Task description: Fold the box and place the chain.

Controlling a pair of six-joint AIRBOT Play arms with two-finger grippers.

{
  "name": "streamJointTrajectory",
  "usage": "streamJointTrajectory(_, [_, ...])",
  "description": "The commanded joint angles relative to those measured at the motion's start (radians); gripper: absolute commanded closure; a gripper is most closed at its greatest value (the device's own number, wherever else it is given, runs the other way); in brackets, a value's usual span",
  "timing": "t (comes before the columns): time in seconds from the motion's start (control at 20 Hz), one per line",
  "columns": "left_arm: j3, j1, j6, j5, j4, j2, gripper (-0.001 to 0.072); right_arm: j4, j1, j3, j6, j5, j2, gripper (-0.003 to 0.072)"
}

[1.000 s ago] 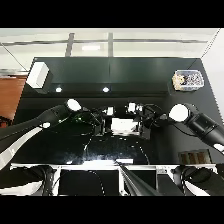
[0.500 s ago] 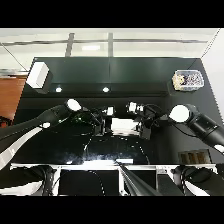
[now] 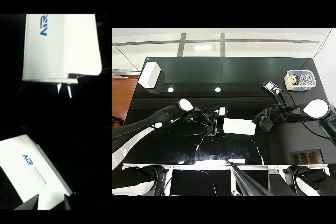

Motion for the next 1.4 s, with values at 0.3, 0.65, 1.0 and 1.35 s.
streamJointTrajectory(0.3, [0.0, 0.0, 0.0, 0.0, 0.0, -0.001, 0.0243, 0.03, 0.121, -0.011, -0.377, -0.048, -0.068, -0.0034])
streamJointTrajectory(0.65, [0.0, 0.0, 0.0, 0.0, 0.0, -0.001, 0.0243, 0.013, 0.139, -0.011, -0.419, -0.103, -0.125, 0.0064])
streamJointTrajectory(1.0, [0.0, 0.0, 0.0, 0.0, 0.0, -0.001, 0.0243, 0.013, 0.139, -0.011, -0.417, -0.103, -0.125, 0.0442])
streamJointTrajectory(1.35, [0.0, 0.0, 0.0, 0.0, 0.0, -0.001, 0.0243, 0.013, 0.139, -0.011, -0.413, -0.098, -0.125, 0.044])
